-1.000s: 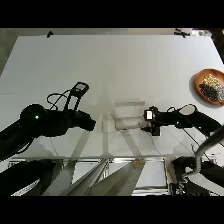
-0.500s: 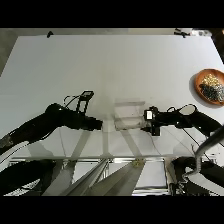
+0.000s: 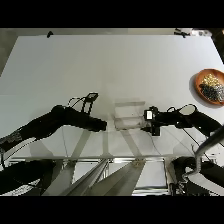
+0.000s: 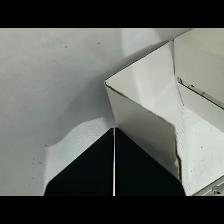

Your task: Fold the box and place the chain.

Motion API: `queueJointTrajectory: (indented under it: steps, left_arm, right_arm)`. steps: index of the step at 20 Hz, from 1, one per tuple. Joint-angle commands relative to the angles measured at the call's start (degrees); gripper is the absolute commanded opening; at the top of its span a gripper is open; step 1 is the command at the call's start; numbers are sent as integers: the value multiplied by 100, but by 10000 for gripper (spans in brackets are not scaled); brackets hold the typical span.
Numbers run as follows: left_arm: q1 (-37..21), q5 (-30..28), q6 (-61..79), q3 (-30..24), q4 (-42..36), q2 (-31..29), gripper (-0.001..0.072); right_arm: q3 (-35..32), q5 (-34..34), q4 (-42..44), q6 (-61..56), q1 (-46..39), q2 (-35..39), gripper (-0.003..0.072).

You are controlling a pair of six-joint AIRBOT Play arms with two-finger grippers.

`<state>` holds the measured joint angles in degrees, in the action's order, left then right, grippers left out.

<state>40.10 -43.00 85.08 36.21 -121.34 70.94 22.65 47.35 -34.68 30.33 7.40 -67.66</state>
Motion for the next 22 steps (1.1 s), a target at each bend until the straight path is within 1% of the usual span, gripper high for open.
queueJointTrajectory:
  steps: [1, 5, 6, 10, 13, 17, 18, 22]
  left_arm:
    - [4, -2, 205, -2, -264, 44, 3]
    - [33, -48, 649, -2, -671, 42, 3]
    - [74, -46, 662, -2, -658, 42, 3]
    - [72, -44, 562, 0, -415, 20, 2]
    - [-20, -50, 527, 0, -304, -131, 1]
    - [-90, -310, -538, 0, 785, -304, 1]
    - [-81, -352, -691, 0, 907, -282, 1]
    - [4, -136, -619, 0, 741, -107, 2]
  right_arm:
    - [2, 0, 0, -2, 2, 4, 410]
    - [2, 0, 0, -2, 2, 4, 410]
    - [2, 0, 0, -2, 2, 4, 410]
    - [2, 0, 0, -2, 2, 4, 410]
    - [2, -4, 0, -2, 2, 4, 410]
    - [2, 0, 2, -2, 2, 4, 410]
    - [2, -2, 0, -2, 2, 4, 410]
    - [2, 0, 0, -2, 2, 2, 410]
